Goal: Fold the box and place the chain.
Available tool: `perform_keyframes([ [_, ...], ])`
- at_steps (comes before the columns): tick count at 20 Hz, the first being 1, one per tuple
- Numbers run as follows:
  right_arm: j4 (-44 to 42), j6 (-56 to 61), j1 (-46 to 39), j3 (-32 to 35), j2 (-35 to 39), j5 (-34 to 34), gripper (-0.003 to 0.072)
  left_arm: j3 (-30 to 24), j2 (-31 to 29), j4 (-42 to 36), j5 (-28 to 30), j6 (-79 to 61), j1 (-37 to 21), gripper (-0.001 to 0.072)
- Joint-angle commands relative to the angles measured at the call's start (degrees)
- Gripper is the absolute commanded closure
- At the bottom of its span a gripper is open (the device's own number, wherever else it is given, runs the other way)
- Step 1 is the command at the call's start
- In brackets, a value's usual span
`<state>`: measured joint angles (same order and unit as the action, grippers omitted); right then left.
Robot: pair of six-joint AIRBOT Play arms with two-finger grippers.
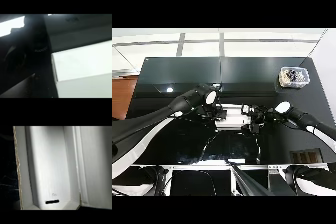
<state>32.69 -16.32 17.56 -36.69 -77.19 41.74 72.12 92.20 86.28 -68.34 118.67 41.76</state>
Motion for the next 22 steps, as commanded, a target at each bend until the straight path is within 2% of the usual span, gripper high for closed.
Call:
perform_keyframes([
  [1, -0.02, 0.00, 0.07, -0.02, 0.00, 0.00, 0.0368, 1.44, 1.81, 2.67, -2.69, 6.95, 1.55, 0.0294],
  [4, -0.02, 0.00, 0.07, -0.02, 0.00, 0.00, 0.0368, 4.07, 3.37, 3.43, -2.10, 7.87, 3.52, 0.0294],
  [9, -0.02, 0.00, 0.07, -0.02, 0.00, 0.02, 0.0368, 4.35, 3.37, 3.43, -2.40, 10.62, 3.61, 0.0316],
  [11, -0.02, 0.00, 0.07, -0.02, 0.00, 0.02, 0.0368, 4.35, 3.37, 2.99, -2.19, 10.82, 3.61, 0.0447],
  [13, -0.02, 0.00, 0.07, -0.02, 0.02, 0.02, 0.0368, 4.33, 3.37, 3.02, -1.92, 10.84, 3.58, 0.0454],
  [16, 0.00, 0.00, 0.07, -0.02, 0.00, 0.02, 0.0368, 4.33, 3.37, 3.04, -2.43, 10.84, 3.58, 0.0685],
  [19, -0.02, 0.00, 0.07, -0.02, 0.00, 0.02, 0.0368, 4.33, 3.37, 3.02, -2.43, 10.84, 3.58, 0.0684],
  [20, 0.00, 0.00, 0.07, -0.02, 0.00, 0.02, 0.0368, 4.33, 3.37, 3.02, -2.23, 10.84, 3.58, 0.0617],
  [21, -0.02, 0.00, 0.07, -0.02, 0.00, 0.02, 0.0368, 4.33, 3.37, 3.02, -2.21, 10.93, 3.58, 0.0423],
  [22, 0.00, 0.00, 0.07, -0.02, 0.02, 0.02, 0.0368, 4.33, 3.37, 3.17, -2.38, 11.76, 3.58, 0.0385],
])
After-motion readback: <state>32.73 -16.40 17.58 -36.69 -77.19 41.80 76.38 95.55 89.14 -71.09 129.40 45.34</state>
